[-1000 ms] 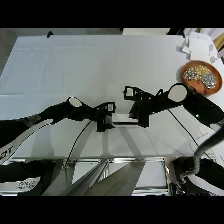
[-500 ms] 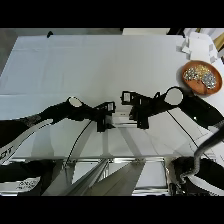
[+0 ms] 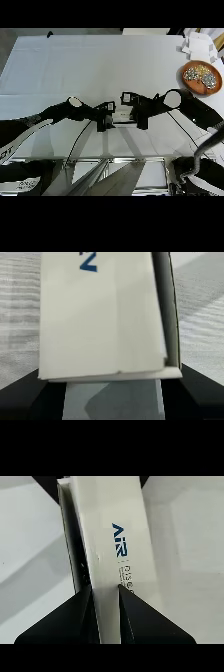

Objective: Fold the box and place the chain.

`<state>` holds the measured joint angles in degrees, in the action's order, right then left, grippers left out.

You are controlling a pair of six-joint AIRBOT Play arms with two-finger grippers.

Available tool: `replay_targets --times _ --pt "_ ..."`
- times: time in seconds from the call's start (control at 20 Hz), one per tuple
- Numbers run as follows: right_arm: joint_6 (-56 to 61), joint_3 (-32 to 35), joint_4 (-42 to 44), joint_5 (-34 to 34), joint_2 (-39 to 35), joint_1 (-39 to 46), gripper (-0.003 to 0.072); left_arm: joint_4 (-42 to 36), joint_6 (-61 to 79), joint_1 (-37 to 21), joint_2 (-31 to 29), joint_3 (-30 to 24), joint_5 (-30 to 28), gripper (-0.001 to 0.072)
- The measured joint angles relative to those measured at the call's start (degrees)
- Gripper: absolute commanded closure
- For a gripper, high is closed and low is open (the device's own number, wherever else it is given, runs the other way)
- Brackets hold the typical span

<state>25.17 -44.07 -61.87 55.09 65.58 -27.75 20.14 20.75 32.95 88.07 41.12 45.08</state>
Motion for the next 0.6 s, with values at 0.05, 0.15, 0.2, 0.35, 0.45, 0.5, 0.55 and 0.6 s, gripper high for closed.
replay_targets --times 0.05,0.15,0.2,0.35,0.45,0.5,0.55,0.6 --pt "0.1 0.4 0.1 0.0 0.0 0.0 0.0528 0.0 0.0 0.0 0.0 0.0 0.0 0.0505" --pt "0.2 0.9 0.7 0.4 0.0 0.0 0.0527 0.0 0.0 0.0 0.0 0.0 0.0 0.0505" --pt "0.2 1.0 1.2 0.7 0.0 0.0 0.0527 0.0 0.0 0.0 0.0 0.0 0.0 0.0505" --pt "0.3 1.3 3.0 2.0 0.0 0.0 0.0503 0.3 0.2 0.0 0.0 0.0 0.2 0.0505" --pt "0.4 1.4 4.0 2.9 0.0 0.0 0.0382 0.3 0.2 0.0 0.0 0.0 0.3 0.0505" --pt "0.4 1.4 4.3 3.2 0.0 0.0 0.0345 0.3 0.2 0.0 0.0 0.0 0.3 0.0505" --pt "0.4 1.4 4.5 3.5 0.0 0.0 0.0345 0.3 0.2 0.0 0.0 0.0 0.3 0.0505" --pt "0.4 1.4 4.7 3.5 0.0 0.0 0.0345 0.3 0.1 0.0 0.0 0.0 0.3 0.0505"
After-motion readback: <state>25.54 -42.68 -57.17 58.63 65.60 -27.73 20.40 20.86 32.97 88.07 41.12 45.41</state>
